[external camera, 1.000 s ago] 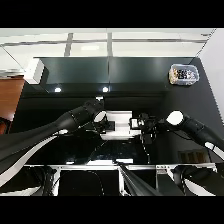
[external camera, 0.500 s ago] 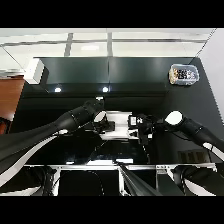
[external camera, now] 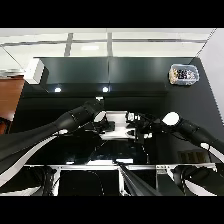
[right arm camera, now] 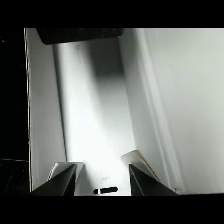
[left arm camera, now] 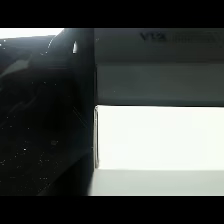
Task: Fold the box and place the chain.
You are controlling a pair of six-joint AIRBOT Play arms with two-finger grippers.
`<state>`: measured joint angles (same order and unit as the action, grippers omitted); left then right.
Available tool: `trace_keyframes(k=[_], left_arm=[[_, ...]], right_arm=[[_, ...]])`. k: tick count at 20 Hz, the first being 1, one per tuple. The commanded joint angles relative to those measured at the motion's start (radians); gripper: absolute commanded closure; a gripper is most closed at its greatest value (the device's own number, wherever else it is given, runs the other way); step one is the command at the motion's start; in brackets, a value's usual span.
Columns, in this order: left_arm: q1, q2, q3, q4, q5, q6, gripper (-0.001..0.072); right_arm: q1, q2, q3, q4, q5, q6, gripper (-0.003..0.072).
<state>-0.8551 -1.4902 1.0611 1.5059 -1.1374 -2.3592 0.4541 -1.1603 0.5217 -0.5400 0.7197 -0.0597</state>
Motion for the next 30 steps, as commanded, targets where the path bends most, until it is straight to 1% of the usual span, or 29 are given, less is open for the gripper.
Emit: trace_keyframes(k=[1,2,3,5,7,8,9,10,11,12,13,15,17,19,20,21,23,24,28,30], left_arm=[[0.001,0.000,0.000,0.000,0.003,0.003,0.0684],[0.001,0.000,0.000,0.000,0.003,0.003,0.0683],[0.000,0.000,0.000,0.000,0.002,0.003,0.0684],[0.000,0.000,0.000,-0.001,0.003,0.003,0.0684],[0.000,0.000,0.000,0.000,0.003,0.003,0.0684],[0.001,0.000,0.000,0.000,0.003,0.003,0.0684],[0.001,0.000,0.000,0.000,0.003,0.003,0.0684],[0.001,0.000,0.000,0.000,0.003,0.003,0.0684],[0.001,0.000,0.000,0.001,0.003,0.003,0.0684],[0.001,0.000,0.000,0.002,0.003,0.003,0.0684],[0.001,0.000,0.000,0.004,0.003,0.003,0.0684],[0.001,0.000,0.000,0.004,0.003,0.003,0.0684],[0.001,0.000,0.000,0.004,0.003,0.003,0.0684],[0.001,0.000,0.000,0.004,0.004,0.003,0.0684],[0.001,0.000,0.000,0.004,0.004,0.003,0.0684],[0.001,0.000,0.000,0.004,0.005,0.003,0.0684],[0.001,0.000,0.000,0.004,0.005,0.003,0.0684],[0.001,0.000,0.000,0.004,0.004,0.003,0.0683],[0.001,0.000,0.000,0.004,0.005,0.003,0.0683],[0.001,0.000,0.000,0.004,0.007,0.003,0.0684]], right_arm=[[0.001,0.000,0.000,-0.011,0.003,0.032,0.0492],[0.001,0.000,0.000,-0.019,0.006,0.046,0.0623],[0.001,0.000,0.000,-0.019,0.005,0.068,0.0631],[-0.001,0.012,0.002,-0.027,0.005,0.206,0.0632],[-0.025,0.038,0.030,-0.109,0.054,0.372,0.0633],[-0.054,0.056,0.055,-0.167,0.107,0.462,0.0633],[-0.095,0.074,0.084,-0.218,0.175,0.548,0.0634],[-0.148,0.093,0.116,-0.259,0.252,0.639,0.0677],[-0.222,0.113,0.143,-0.281,0.326,0.730,0.0673],[-0.312,0.132,0.154,-0.282,0.365,0.819,0.0673],[-0.402,0.140,0.151,-0.281,0.380,0.910,0.0673],[-0.586,0.140,0.122,-0.275,0.385,1.049,0.0674],[-0.732,0.139,0.043,-0.245,0.343,1.099,0.0674],[-0.829,0.127,-0.061,-0.193,0.327,1.167,0.0673],[-0.846,0.116,-0.108,-0.149,0.327,1.166,0.0674],[-0.845,0.099,-0.149,-0.109,0.327,1.164,0.0673],[-0.801,0.049,-0.182,-0.052,0.345,1.118,0.0674],[-0.760,0.019,-0.182,-0.035,0.347,1.112,0.0673],[-0.528,-0.087,-0.172,0.165,0.319,0.972,0.0673],[-0.436,-0.096,-0.133,0.176,0.312,0.937,0.0673]])
